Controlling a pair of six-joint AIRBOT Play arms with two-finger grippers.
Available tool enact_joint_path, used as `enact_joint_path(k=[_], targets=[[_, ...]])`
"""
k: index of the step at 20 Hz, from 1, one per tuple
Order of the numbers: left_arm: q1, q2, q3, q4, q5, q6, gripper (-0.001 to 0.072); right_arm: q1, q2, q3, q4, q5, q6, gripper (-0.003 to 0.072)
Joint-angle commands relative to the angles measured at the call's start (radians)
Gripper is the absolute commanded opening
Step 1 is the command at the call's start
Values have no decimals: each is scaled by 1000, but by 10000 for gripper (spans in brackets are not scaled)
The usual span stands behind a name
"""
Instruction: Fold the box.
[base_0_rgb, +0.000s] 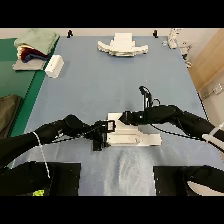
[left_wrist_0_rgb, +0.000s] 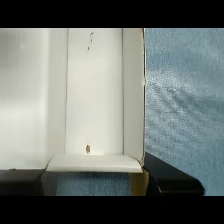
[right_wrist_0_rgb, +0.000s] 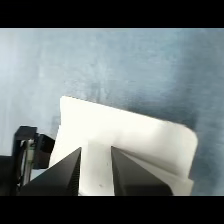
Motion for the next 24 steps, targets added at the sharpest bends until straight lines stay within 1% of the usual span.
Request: enact_joint_path(k=[1, 14, 16, 18, 20, 23, 24], targets=[[0, 0, 1, 1, 0, 1, 440, -4, -81, 14, -9, -31, 6, 295], [0, 0, 1, 1, 0, 1, 440, -4, -78, 14, -10, -42, 6, 295], [0, 0, 1, 1, 0, 1, 439, -5, -62, 18, -9, -51, 5, 295], [0, 0, 1, 1, 0, 1, 440, -7, -28, 35, -15, -90, -17, 295], [0, 0, 1, 1, 0, 1, 440, -7, 34, 56, -61, -154, -59, 295], [0, 0, 1, 1, 0, 1, 440, -6, 156, 68, -193, -296, -69, 295], [0, 0, 1, 1, 0, 1, 440, -6, 204, 68, -238, -362, -96, 295]])
